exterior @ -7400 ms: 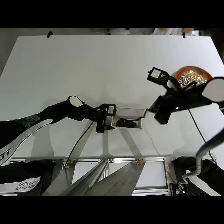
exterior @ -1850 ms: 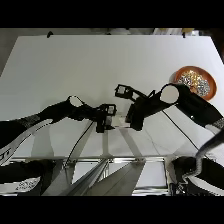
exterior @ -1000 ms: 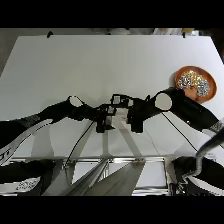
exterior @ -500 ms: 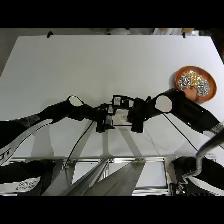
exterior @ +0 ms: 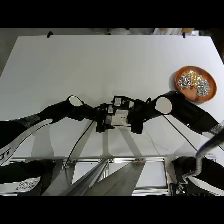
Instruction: Fold the box and place the chain.
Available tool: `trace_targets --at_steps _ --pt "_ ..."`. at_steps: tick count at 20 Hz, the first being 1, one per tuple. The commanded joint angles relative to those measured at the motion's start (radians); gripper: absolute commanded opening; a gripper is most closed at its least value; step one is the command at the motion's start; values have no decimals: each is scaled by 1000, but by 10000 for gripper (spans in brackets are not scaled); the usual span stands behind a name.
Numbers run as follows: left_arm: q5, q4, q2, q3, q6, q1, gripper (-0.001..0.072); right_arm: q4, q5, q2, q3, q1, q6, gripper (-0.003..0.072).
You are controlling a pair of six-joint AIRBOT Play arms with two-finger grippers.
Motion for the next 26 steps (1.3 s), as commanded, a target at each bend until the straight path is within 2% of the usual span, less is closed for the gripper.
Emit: trace_targets --at_steps 1,12,15,26 --pt "-2 0 1 -1 -1 0 272 40 5 1 -12 1 0 200" --pt "-1 0 1 -1 -1 0 272 115 2 53 -12 -7 -3 190" --pt "-1 0 1 -1 -1 0 272 118 0 53 -12 -39 -2 11" --pt "-2 0 1 -1 -1 0 272 129 32 38 -77 -43 0 11"
